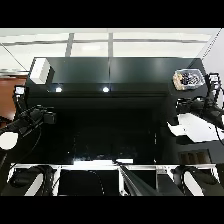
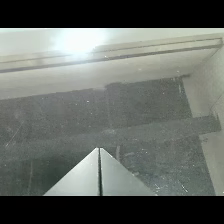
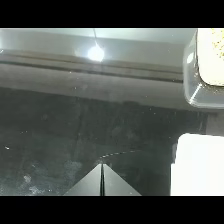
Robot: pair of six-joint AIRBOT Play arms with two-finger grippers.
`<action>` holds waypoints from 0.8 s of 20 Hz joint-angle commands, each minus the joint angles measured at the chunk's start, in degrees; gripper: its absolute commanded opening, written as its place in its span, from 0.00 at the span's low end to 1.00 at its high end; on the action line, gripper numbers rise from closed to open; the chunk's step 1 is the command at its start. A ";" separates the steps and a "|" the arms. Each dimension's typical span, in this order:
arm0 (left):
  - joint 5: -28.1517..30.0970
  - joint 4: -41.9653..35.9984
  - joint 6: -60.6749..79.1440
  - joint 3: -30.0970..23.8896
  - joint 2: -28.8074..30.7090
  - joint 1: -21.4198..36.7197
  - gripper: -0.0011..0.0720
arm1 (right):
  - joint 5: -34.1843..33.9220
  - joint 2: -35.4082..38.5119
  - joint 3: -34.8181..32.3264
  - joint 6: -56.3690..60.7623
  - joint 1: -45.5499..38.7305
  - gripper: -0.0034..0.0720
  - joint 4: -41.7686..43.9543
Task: Fold the box and place the chain.
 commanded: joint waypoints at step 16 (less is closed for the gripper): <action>0.02 0.02 0.00 0.00 0.07 0.00 0.05 | -5.92 0.04 -0.02 0.24 -0.04 0.07 3.93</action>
